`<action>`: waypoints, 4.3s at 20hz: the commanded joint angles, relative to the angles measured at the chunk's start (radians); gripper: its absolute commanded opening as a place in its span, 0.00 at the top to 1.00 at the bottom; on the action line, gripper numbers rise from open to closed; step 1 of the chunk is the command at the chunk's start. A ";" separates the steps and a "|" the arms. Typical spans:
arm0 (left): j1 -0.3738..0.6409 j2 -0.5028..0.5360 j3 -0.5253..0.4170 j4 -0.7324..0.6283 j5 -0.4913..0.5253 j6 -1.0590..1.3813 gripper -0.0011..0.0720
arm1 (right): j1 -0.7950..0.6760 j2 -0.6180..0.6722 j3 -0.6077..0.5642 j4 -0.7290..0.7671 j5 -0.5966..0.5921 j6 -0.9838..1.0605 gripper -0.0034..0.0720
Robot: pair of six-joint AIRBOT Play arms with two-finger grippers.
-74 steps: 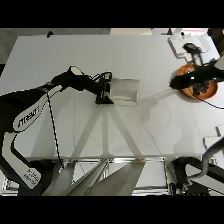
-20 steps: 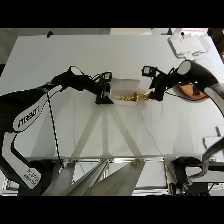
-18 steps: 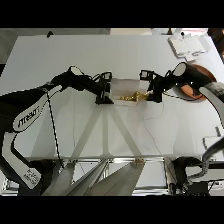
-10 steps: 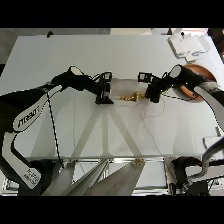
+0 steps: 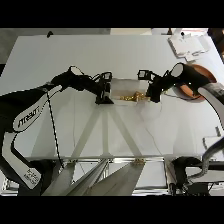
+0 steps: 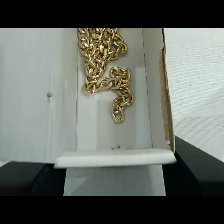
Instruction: Fold the box and place the chain.
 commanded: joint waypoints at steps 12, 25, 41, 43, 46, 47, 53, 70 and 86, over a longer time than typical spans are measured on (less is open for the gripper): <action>0.001 0.000 0.000 0.000 0.000 0.000 0.36 | 0.217 0.233 0.002 0.138 -0.156 0.153 0.94; 0.000 0.000 0.000 0.000 0.000 0.000 0.36 | 0.312 0.108 0.001 0.049 -0.306 0.323 0.94; 0.000 0.000 0.000 0.000 0.000 0.000 0.36 | 0.154 0.234 0.001 0.092 0.070 0.317 0.54; 0.001 0.000 0.000 0.000 0.000 0.000 0.36 | 0.068 0.239 0.001 0.190 0.165 0.243 0.54; 0.000 0.000 0.000 0.000 0.000 0.000 0.36 | -0.036 0.231 0.001 0.255 0.178 0.135 0.54; 0.001 0.000 0.000 0.000 0.000 0.000 0.36 | -0.064 0.223 0.001 0.253 0.174 0.093 0.54; 0.001 0.000 0.000 0.000 0.000 0.000 0.36 | -0.116 0.075 0.001 0.240 0.126 -0.170 0.53; 0.001 0.000 0.000 0.000 0.000 0.000 0.36 | -0.019 -0.114 0.001 0.293 -0.028 -0.341 0.67; 0.001 0.000 0.000 0.000 0.000 0.000 0.36 | -0.019 0.030 0.001 0.167 -0.010 -0.183 0.94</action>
